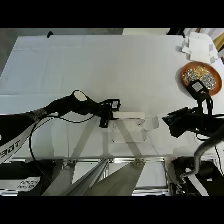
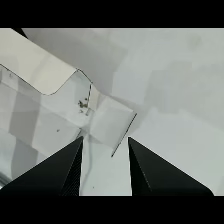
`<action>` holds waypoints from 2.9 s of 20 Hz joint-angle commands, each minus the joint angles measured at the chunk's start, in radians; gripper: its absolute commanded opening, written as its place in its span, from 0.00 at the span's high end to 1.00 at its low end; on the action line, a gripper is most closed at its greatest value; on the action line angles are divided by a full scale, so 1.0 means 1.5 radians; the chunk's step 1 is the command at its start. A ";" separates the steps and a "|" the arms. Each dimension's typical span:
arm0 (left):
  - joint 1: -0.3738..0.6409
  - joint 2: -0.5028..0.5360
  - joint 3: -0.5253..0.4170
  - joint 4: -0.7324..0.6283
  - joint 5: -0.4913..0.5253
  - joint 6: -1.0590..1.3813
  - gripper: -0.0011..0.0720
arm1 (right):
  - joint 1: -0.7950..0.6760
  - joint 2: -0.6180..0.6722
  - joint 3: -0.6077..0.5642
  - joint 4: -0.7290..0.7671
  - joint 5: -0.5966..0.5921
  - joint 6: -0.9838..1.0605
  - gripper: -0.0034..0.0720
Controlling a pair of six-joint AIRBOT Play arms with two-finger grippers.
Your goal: Fold the box and place the chain.
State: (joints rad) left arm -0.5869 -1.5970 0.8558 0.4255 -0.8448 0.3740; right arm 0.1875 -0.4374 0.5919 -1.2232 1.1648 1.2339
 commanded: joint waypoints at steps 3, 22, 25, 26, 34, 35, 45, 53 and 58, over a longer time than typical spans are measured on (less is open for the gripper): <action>0.000 -0.001 0.001 0.006 0.012 0.000 0.97 | -0.001 0.001 0.001 0.000 0.000 0.000 0.54; 0.000 -0.001 0.001 0.006 0.012 0.000 0.97 | 0.125 -0.094 -0.054 0.174 -0.028 -0.388 0.93; 0.000 -0.001 0.001 0.006 0.012 0.000 0.97 | 0.210 -0.154 -0.057 0.027 -0.019 -0.371 0.90; 0.000 -0.001 0.001 0.006 0.012 0.000 0.97 | 0.214 -0.163 -0.063 0.007 -0.024 -0.354 0.78; -0.001 -0.001 0.001 0.006 0.012 0.000 0.97 | 0.218 -0.089 -0.184 0.013 -0.162 -0.467 0.12; 0.000 -0.001 0.001 0.006 0.012 0.000 0.97 | 0.228 -0.085 -0.203 0.013 -0.164 -0.499 0.04; -0.001 -0.001 0.001 0.006 0.012 0.000 0.97 | 0.347 -0.094 -0.305 -0.037 -0.421 -0.515 0.04; 0.000 -0.001 0.001 0.006 0.011 0.000 0.97 | 0.347 -0.110 -0.312 -0.060 -0.446 -0.512 0.04; 0.000 -0.001 0.001 0.006 0.012 0.000 0.97 | 0.346 -0.101 -0.307 -0.060 -0.457 -0.512 0.04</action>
State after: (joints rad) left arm -0.5873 -1.5978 0.8558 0.4343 -0.8272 0.3737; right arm 0.7063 -0.5961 0.1265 -1.3075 0.4946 0.4637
